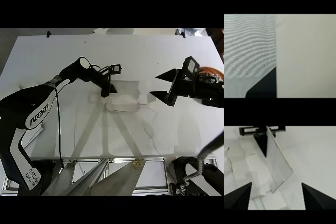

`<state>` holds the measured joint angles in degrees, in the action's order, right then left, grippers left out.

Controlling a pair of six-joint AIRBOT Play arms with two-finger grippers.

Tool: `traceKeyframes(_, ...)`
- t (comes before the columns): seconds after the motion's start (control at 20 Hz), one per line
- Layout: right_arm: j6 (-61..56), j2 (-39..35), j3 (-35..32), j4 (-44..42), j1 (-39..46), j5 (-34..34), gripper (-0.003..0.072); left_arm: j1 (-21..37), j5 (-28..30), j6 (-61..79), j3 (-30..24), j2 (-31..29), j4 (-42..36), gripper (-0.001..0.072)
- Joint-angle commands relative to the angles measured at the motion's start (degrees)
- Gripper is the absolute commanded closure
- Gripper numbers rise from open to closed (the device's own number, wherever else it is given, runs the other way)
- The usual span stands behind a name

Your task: Fold the box and place the chain.

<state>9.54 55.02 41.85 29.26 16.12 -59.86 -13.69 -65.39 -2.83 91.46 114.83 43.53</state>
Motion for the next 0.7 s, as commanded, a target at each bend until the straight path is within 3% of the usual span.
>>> traceKeyframes(0.0,2.5,0.2,-0.5,6.5,0.3,-3.5,-0.0012,0.0,0.0,0.0,0.0,0.0,0.0,0.07)
traceKeyframes(0.15,9.9,0.2,-6.6,4.2,0.3,-2.2,-0.0012,0.0,0.0,0.0,0.0,0.0,0.0,0.07)
traceKeyframes(0.35,19.7,0.3,-16.0,-1.4,-2.1,7.1,-0.0012,0.0,0.0,0.0,0.0,0.0,0.0,0.07)
traceKeyframes(0.5,21.1,3.5,-17.5,-1.7,-6.7,12.9,-0.0012,0.0,0.0,0.0,0.0,0.0,0.0,0.07)
traceKeyframes(0.65,27.9,8.8,-17.5,-7.3,-9.8,17.4,-0.0012,0.0,0.0,0.0,0.0,0.0,0.0,0.07)
